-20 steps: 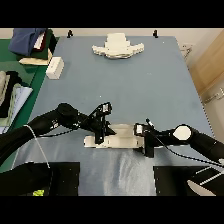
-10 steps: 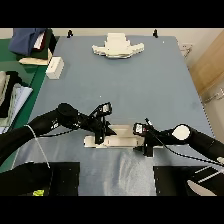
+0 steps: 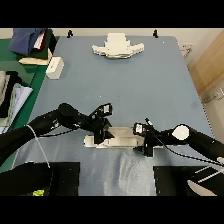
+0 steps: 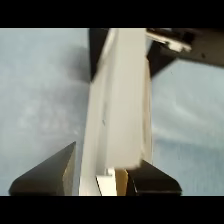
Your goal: Fold the box.
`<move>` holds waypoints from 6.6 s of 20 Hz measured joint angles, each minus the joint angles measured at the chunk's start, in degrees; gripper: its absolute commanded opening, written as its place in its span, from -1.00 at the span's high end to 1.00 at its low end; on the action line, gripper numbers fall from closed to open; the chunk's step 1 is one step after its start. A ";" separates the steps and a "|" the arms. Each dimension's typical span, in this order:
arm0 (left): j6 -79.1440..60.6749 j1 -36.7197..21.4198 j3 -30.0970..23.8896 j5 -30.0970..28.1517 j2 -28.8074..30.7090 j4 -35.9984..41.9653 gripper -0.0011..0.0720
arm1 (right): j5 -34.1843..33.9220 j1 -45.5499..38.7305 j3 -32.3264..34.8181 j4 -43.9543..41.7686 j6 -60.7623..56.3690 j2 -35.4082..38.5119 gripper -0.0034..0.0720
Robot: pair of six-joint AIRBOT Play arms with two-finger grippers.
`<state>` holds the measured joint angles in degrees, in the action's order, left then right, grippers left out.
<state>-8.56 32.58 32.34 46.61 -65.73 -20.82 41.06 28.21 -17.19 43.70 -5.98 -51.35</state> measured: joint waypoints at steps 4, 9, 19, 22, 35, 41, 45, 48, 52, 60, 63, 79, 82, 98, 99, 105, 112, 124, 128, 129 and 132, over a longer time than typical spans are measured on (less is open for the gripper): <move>5.42 -0.28 0.07 -0.98 0.48 -0.24 -0.91 | 0.00 0.00 0.00 0.02 0.02 -0.02 -0.47; 26.91 -2.21 0.09 3.34 4.96 -11.17 0.47 | -0.04 0.00 0.00 0.04 0.02 -0.02 -0.47; 58.88 -0.50 1.60 12.26 11.96 -1.66 0.93 | -0.04 0.00 0.00 0.04 0.02 -0.02 -0.47; 61.46 2.71 3.72 6.12 8.98 4.02 0.93 | -0.02 0.00 0.00 0.04 0.02 -0.02 -0.47; 71.10 4.81 5.84 -12.15 -4.90 4.26 0.93 | -0.02 -0.02 0.02 0.00 -0.11 0.07 -0.47; 77.48 4.81 5.84 -11.21 -8.15 -2.58 0.93 | 0.00 0.00 0.04 0.02 0.00 0.92 -0.47; 79.21 4.87 5.84 -9.44 -9.79 -4.02 0.93 | 0.39 0.09 0.07 0.26 0.22 1.09 -0.47; 79.58 4.92 5.88 -8.59 -10.45 -4.33 0.93 | 0.31 0.09 0.07 0.22 0.07 1.11 -0.47; 78.60 4.87 6.86 -7.74 -10.54 -5.01 0.93 | 0.17 0.09 0.07 0.24 0.13 1.14 -0.47; 72.04 4.85 9.09 -9.53 1.97 -7.87 0.93 | -0.39 -0.02 0.02 0.22 0.02 1.14 -0.47; 71.49 4.87 8.22 -9.62 10.95 -12.33 0.93 | -0.15 -0.02 0.02 0.20 0.02 1.14 -0.47; 38.12 -0.66 -1.33 8.81 31.12 -35.34 -0.94 | 0.00 -0.02 0.02 0.22 0.02 1.11 -0.47; 23.17 -4.24 -7.02 5.99 29.24 -29.38 -0.94 | 0.00 -0.02 0.02 0.22 0.02 1.07 -0.47; -0.72 1.33 -12.48 -4.98 13.53 -6.69 -0.29 | 0.00 -0.02 0.02 0.24 0.02 1.07 -0.47; -0.74 1.75 -12.39 -5.25 12.94 -6.16 -0.16 | 0.00 -0.02 0.02 0.24 0.02 1.07 -0.47; -1.01 2.62 -12.31 -6.32 10.82 -4.70 0.33 | 0.22 -0.02 0.02 0.39 0.20 1.07 -0.47; 0.50 2.73 -12.31 -6.36 10.95 -6.12 -0.48 | -0.24 -0.02 0.02 -0.04 -0.11 1.07 -0.47; 9.05 2.56 -12.31 -7.08 14.32 -11.58 -0.07 | 0.00 -0.02 0.02 0.20 -0.02 1.07 -0.47; 8.87 3.91 -12.31 -7.45 12.46 -9.53 0.19 | 0.04 -0.02 0.02 0.28 0.04 1.07 -0.47; 8.41 4.28 -12.28 -7.61 12.00 -8.79 0.19 | 0.11 -0.02 0.02 0.33 0.07 1.07 -0.47; 7.19 4.94 -12.11 -8.44 11.17 -6.95 0.61 | 0.13 -0.04 0.02 0.31 0.07 1.07 -0.47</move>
<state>-1.37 37.52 20.23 38.17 -54.57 -27.77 41.19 28.16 -17.17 44.01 -5.91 -50.28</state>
